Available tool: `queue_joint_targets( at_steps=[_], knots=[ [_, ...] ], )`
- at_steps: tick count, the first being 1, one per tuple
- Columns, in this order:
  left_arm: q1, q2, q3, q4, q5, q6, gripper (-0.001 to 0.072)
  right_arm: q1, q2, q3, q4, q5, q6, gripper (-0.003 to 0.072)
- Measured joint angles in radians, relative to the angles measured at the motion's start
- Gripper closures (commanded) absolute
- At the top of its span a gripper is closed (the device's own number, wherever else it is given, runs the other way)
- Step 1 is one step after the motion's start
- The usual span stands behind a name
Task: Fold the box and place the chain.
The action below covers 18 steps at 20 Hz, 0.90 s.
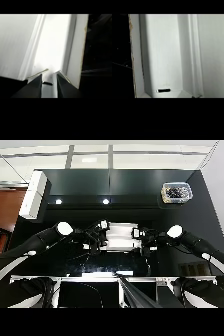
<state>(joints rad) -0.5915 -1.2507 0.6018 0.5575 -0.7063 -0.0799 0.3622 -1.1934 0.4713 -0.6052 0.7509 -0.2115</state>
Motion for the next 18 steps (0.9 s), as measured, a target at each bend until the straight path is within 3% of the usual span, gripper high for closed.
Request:
queue_joint_targets(
  at_steps=[5, 7, 9, 10, 11, 12, 13, 14, 18],
  knots=[
    [-0.014, -0.016, 0.0, -0.033, 0.005, 0.02, 0.048, 0.0, 0.0, 0.0, 0.0, 0.0, 0.0, 0.0205],
    [-0.016, -0.018, 0.0, -0.039, 0.006, 0.021, 0.0271, 0.0, 0.0, 0.0, 0.0, 0.0, 0.0, 0.0205],
    [-0.017, -0.019, 0.0, -0.042, 0.008, 0.023, 0.0268, 0.0, 0.0, 0.0, 0.0, 0.0, 0.0, 0.0204],
    [-0.017, -0.019, 0.0, -0.041, 0.008, 0.023, 0.0383, 0.0, 0.0, 0.0, 0.0, 0.0, 0.0, 0.0205],
    [-0.017, -0.019, 0.0, -0.037, 0.007, 0.024, 0.0423, 0.0, 0.0, 0.0, 0.0, 0.0, 0.0, 0.0205],
    [-0.018, -0.019, 0.0, -0.034, 0.005, 0.024, 0.0392, 0.0, 0.0, 0.0, 0.0, 0.0, 0.0, 0.0205],
    [-0.018, -0.019, 0.0, -0.031, 0.004, 0.024, 0.0433, 0.0, 0.0, 0.0, 0.0, 0.0, 0.0, 0.0205],
    [-0.018, -0.019, 0.0, -0.027, 0.003, 0.024, 0.0652, 0.0, 0.0, 0.0, 0.0, 0.0, 0.0, 0.0205],
    [0.001, -0.006, 0.009, 0.032, -0.02, -0.025, 0.068, 0.0, 0.0, 0.0, 0.001, 0.0, 0.002, 0.0205]
  ],
)
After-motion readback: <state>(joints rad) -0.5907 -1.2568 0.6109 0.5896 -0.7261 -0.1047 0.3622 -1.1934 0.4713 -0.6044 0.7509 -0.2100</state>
